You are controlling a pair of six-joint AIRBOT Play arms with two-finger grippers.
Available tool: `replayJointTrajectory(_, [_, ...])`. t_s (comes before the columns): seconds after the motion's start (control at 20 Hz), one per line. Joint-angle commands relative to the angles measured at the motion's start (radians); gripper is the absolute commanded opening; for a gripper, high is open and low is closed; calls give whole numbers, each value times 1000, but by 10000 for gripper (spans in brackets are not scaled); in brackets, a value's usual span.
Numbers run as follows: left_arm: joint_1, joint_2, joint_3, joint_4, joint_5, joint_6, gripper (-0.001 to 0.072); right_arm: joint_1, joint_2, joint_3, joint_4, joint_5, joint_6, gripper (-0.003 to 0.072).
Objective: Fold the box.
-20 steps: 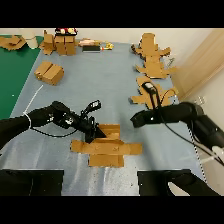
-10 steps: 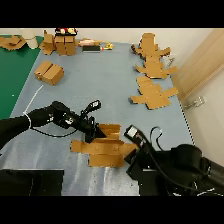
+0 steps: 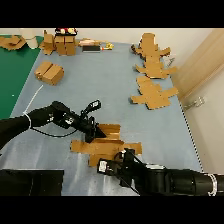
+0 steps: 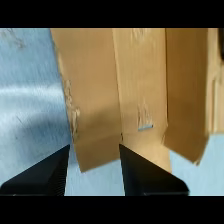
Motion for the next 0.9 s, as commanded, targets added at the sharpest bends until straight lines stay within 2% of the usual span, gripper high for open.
replayJointTrajectory(0.0, [0, 0, 0, 0, -1, 0, 15, 18, -61, 40, -33, 50, -2, 465])
replayJointTrajectory(0.35, [0, 0, 0, 0, 0, 0, 15, 18, -101, 37, 34, 57, -2, 465])
replayJointTrajectory(0.55, [1, 0, 0, 0, 2, 0, 14, 18, -134, 37, -71, 53, 2, 464])
replayJointTrajectory(0.85, [0, 0, 0, 0, 2, 0, 15, 18, -162, 37, -196, 55, 166, 464])
